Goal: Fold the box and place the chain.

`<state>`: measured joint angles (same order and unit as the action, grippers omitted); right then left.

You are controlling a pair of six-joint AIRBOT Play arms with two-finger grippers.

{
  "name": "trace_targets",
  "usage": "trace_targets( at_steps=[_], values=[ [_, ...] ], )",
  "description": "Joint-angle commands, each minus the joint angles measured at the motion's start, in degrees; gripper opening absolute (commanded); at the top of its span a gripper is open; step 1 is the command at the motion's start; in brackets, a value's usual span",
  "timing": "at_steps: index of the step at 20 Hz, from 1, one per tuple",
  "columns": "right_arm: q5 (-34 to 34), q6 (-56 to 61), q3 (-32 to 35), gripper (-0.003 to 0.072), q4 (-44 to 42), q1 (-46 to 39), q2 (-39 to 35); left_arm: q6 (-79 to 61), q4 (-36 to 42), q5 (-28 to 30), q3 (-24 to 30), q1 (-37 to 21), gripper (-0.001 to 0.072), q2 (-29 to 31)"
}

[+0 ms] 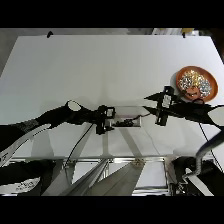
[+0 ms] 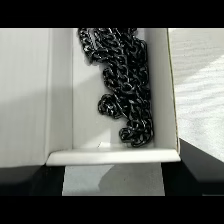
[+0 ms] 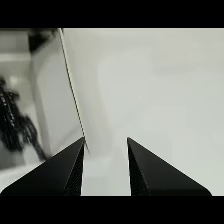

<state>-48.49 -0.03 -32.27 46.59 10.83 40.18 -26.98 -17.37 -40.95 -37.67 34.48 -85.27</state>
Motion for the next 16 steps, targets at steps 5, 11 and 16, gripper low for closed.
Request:
trace_targets(
  at_steps=[5,11,16],
  values=[
    [1.14,0.0,-0.02,0.0295,16.79,-4.76,11.89,-0.02,-0.02,0.0,0.02,0.02,0.0256,0.0],
    [-1.95,-4.5,-0.02,0.0295,11.76,-4.74,22.69,0.0,-0.02,0.0,0.02,0.02,0.0256,0.0],
    [-2.12,-12.48,-0.02,0.0294,1.03,-4.7,26.18,-0.02,-0.02,0.0,0.02,0.02,0.0256,0.0]
  ],
)
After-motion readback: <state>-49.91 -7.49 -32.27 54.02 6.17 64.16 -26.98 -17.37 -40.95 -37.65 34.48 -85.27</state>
